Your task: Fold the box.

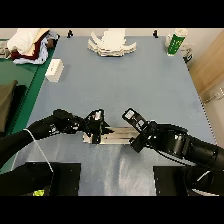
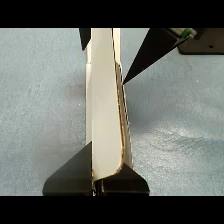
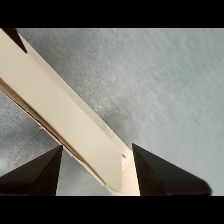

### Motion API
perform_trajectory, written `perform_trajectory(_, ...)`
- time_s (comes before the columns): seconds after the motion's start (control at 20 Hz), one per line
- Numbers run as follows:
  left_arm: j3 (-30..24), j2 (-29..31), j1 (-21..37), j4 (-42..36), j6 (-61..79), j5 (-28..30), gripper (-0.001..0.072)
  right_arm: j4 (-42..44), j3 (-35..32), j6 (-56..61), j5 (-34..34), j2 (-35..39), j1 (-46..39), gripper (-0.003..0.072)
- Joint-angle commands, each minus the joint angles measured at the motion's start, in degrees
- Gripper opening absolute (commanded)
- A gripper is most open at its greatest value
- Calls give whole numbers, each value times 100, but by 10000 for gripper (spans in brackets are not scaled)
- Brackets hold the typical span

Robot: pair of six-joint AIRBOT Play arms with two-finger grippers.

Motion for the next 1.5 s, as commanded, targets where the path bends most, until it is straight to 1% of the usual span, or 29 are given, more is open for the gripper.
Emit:
perform_trajectory(0.0, 7, 7, 0, 2, 0, 0, 15, 925, -203, -1895, -667, 11, -566, 680)
perform_trajectory(0.1, 7, 7, 0, 0, 2, -2, 15, 2118, -389, -3639, -848, 107, -1073, 680)
perform_trajectory(0.15, 7, 7, 2, 0, 0, 0, 15, 2883, -501, -4782, -887, 225, -1410, 680)
perform_trajectory(0.25, 7, 7, 0, 0, 0, -2, 15, 4544, -664, -6920, -719, 407, -2181, 680)
perform_trajectory(0.3, 7, 7, 0, 0, 0, 0, 15, 5152, -693, -7781, -575, 426, -2564, 680)
perform_trajectory(0.4, 7, 7, 2, 0, 0, -2, 15, 6002, -693, -9156, -446, 321, -3191, 680)
perform_trajectory(0.45, 7, 7, 2, 2, 0, 0, 15, 6277, -691, -9530, -474, 186, -3394, 680)
perform_trajectory(0.5, 7, 7, 0, 0, 0, -2, 15, 6380, -691, -9683, -474, 37, -3488, 680)
perform_trajectory(0.6, 7, 7, 0, 0, 0, -2, 15, 6078, -691, -9694, -472, -190, -3536, 680)
perform_trajectory(0.7, 7, 7, 2, 0, 2, 0, 15, 5654, -691, -9694, -409, -195, -3534, 680)
perform_trajectory(0.85, 7, 7, 0, 2, 2, 0, 15, 5622, -693, -9670, -278, -192, -3534, 679)
perform_trajectory(0.95, 7, 7, 2, 0, 2, -2, 15, 5901, -693, -10028, -210, -262, -3534, 679)
perform_trajectory(1.05, 7, 7, 0, 0, 2, -2, 15, 6413, -693, -10998, -59, -313, -3534, 679)
perform_trajectory(1.1, 7, 7, 0, 0, 0, -2, 15, 6537, -693, -11274, -22, -354, -3536, 679)
perform_trajectory(1.3, 7, 7, 2, 0, 0, -2, 15, 6881, -693, -11718, 129, -599, -3812, 678)
perform_trajectory(1.35, 7, 7, 0, 2, 2, -2, 15, 6926, -693, -11781, 170, -634, -3864, 660)
perform_trajectory(1.45, 7, 7, 0, 0, 0, -2, 15, 6931, -721, -11783, 153, -756, -3873, 661)
